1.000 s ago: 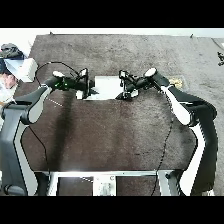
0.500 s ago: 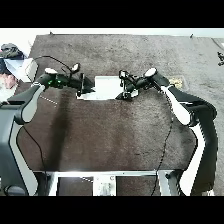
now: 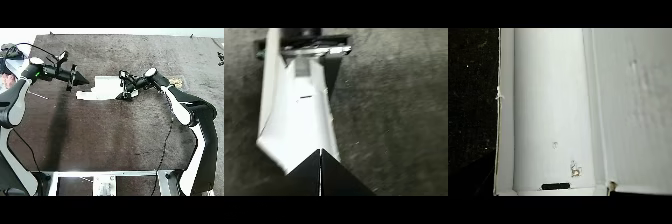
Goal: Fold the box and place the chain.
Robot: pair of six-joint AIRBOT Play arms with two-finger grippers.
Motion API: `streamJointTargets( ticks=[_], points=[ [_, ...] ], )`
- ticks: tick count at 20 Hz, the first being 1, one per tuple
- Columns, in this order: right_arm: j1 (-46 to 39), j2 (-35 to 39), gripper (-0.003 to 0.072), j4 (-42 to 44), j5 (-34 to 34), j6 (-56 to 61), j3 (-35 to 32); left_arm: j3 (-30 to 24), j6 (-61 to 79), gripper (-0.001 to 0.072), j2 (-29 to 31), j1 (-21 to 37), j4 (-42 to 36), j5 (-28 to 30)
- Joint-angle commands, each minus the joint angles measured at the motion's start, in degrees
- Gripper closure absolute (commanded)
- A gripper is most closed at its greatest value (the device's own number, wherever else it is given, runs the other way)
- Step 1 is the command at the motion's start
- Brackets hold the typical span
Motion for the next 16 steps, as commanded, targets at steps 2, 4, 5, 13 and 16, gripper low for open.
streamJointTargets(
  ticks=[2,4,5,13,16],
  points=[
    [-0.02,-0.02,0.0417,0.0,0.0,0.0,0.02,-0.09,-8.46,0.0698,1.73,-3.72,0.76,2.19],
    [-0.02,-0.02,0.0417,0.0,-0.02,0.0,0.02,-0.11,-12.72,0.0699,1.73,-6.16,3.82,6.34],
    [-0.02,-0.02,0.0417,0.0,0.0,0.0,0.02,-0.11,-14.25,0.0698,1.68,-7.06,4.98,8.96],
    [-0.02,-0.02,0.0417,0.0,0.0,0.0,0.02,-0.04,-21.14,0.0697,-0.42,-10.62,4.63,24.46],
    [-0.02,-0.02,0.0417,0.0,-0.02,0.0,0.02,-0.07,-21.09,0.0697,-2.03,-11.04,3.78,28.81]
  ],
)
